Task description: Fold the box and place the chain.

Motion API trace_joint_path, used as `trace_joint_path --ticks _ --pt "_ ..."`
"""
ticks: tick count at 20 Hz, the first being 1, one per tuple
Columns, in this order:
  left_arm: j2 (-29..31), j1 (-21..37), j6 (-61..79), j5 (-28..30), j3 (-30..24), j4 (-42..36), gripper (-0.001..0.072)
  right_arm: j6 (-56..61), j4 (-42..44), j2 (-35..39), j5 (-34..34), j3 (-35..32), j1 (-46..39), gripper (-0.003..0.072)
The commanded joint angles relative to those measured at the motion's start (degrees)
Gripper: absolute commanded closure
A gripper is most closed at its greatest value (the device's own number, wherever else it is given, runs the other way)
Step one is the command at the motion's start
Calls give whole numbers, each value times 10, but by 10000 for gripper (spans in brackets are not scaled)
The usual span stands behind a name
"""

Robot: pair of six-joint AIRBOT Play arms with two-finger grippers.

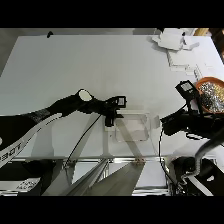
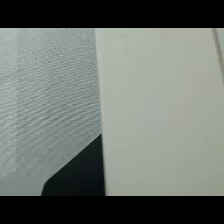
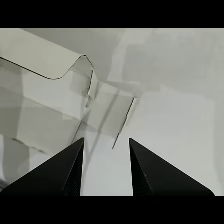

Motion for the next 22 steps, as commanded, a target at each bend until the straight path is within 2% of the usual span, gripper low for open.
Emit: trace_joint_path --ticks 1,7,11,22 --pt "-4 0 0 -3 0 6 702 0 0 0 0 0 0 369" --pt "-2 0 0 -4 0 10 703 0 0 0 0 0 0 369" --pt "19 -1 -4 -3 0 42 706 0 0 0 0 0 0 369" --pt "12 0 -4 -5 0 45 700 0 0 0 0 0 0 369"
